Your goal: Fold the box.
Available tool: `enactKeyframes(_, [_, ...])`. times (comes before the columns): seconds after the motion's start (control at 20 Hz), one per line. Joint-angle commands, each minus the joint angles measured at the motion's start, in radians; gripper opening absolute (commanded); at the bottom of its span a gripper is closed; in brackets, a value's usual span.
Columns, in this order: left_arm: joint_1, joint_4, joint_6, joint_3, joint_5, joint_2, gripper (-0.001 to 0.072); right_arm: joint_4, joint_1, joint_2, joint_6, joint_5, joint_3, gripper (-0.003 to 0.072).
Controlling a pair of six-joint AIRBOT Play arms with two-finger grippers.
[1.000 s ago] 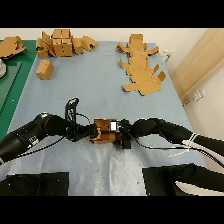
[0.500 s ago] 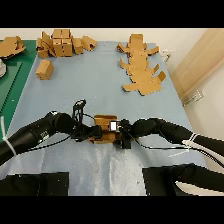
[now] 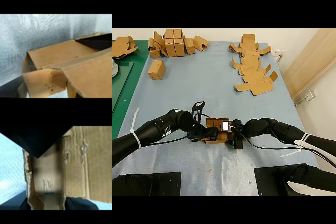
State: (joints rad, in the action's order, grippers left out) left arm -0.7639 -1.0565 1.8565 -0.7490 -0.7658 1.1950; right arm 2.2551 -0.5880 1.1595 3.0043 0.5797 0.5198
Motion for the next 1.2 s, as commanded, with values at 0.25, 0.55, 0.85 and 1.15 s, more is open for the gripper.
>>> enactKeyframes(0.25, [-0.003, 0.005, -0.017, -0.005, -0.002, -0.023, 0.0659, 0.000, 0.001, 0.001, 0.000, 0.000, 0.000, 0.0437])
enactKeyframes(0.55, [0.063, 0.005, -0.004, -0.004, -0.064, -0.157, 0.0669, 0.000, 0.001, 0.001, 0.000, 0.000, 0.000, 0.0437])
enactKeyframes(0.85, [0.101, 0.003, -0.009, -0.004, -0.162, -0.188, 0.0667, 0.000, 0.001, 0.001, 0.000, 0.000, 0.000, 0.0438])
enactKeyframes(1.15, [0.137, -0.026, -0.009, -0.004, -0.181, -0.280, 0.0667, 0.000, 0.001, 0.001, 0.000, 0.000, 0.000, 0.0437])
